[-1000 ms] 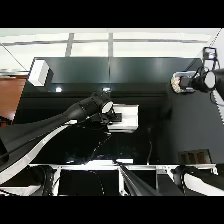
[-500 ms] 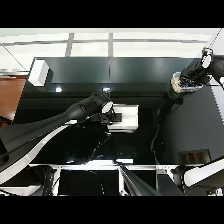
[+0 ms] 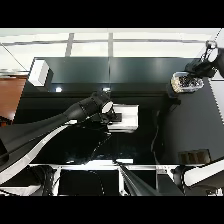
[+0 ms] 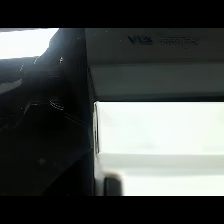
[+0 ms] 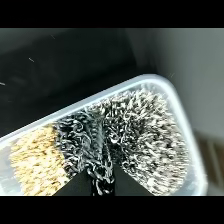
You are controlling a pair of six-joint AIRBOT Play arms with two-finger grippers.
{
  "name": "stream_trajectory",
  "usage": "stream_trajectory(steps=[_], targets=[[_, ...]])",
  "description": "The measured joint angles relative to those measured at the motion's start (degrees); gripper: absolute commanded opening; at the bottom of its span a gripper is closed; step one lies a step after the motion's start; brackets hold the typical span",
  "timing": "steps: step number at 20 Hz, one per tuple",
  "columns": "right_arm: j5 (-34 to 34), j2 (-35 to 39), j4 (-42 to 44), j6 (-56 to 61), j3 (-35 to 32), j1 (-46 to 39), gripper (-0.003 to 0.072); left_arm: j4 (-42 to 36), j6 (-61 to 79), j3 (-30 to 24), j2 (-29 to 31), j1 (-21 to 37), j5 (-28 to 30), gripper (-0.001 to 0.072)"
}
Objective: Fold the box and place the chain.
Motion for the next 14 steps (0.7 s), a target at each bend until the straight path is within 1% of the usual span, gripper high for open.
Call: stream_trajectory(steps=[5, 11, 14], targets=[[1.8, 11.1, 4.3, -4.3, 0.7, 0.0, 0.0007, 0.0, 0.0, 0.0, 0.0, 0.0, 0.0, 0.0026], [2.8, 26.0, 15.5, -9.6, 0.9, 0.0, 0.0007, 0.0, 0.0, 0.0, 0.0, 0.0, 0.0, 0.0026], [5.4, 32.7, 20.7, -11.8, 0.9, 0.0, 0.0007, 0.0, 0.0, 0.0, 0.0, 0.0, 0.0, 0.0026]])
